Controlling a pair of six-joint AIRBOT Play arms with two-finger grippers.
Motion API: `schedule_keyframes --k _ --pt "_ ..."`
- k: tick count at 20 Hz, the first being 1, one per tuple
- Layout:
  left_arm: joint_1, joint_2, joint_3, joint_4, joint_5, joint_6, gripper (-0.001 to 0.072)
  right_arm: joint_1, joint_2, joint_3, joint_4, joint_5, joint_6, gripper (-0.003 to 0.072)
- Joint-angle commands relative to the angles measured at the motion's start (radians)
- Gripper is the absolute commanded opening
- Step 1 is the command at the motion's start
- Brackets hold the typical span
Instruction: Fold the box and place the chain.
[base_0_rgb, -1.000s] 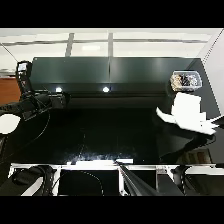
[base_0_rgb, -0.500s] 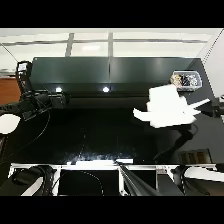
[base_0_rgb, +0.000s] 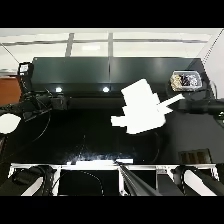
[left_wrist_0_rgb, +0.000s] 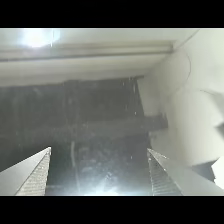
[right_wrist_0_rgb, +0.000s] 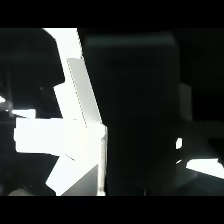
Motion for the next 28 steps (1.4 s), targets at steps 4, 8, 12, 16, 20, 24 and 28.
schedule_keyframes --k 4,8,12,16,20,24,28 --pt "-0.034 -0.058 -0.005 -0.023 -0.061 -0.004 0.0706 0.366 0.208 -0.291 0.193 -0.376 -0.095 0.0043" --pt "-0.037 -0.194 -0.053 -0.445 -0.035 0.135 0.0706 0.562 0.208 -0.315 0.176 -0.548 -0.106 0.0044" --pt "-0.004 -0.344 -0.069 -0.961 -0.098 0.629 0.0706 0.587 0.208 -0.315 0.175 -0.548 -0.106 0.0043" --pt "0.031 -0.499 -0.069 -1.053 -0.219 0.827 0.0706 0.587 0.208 -0.315 0.175 -0.532 -0.106 0.0043" --pt "0.029 -0.598 -0.066 -1.061 -0.201 0.866 0.0706 0.587 0.208 -0.315 0.175 -0.506 -0.106 0.0043" --pt "0.029 -0.693 -0.032 -1.153 -0.309 1.011 0.0706 0.587 0.208 -0.315 0.175 -0.506 -0.106 0.0044" --pt "0.027 -0.790 0.021 -1.165 -0.470 1.161 0.0705 0.587 0.208 -0.315 0.175 -0.507 -0.106 0.0043"
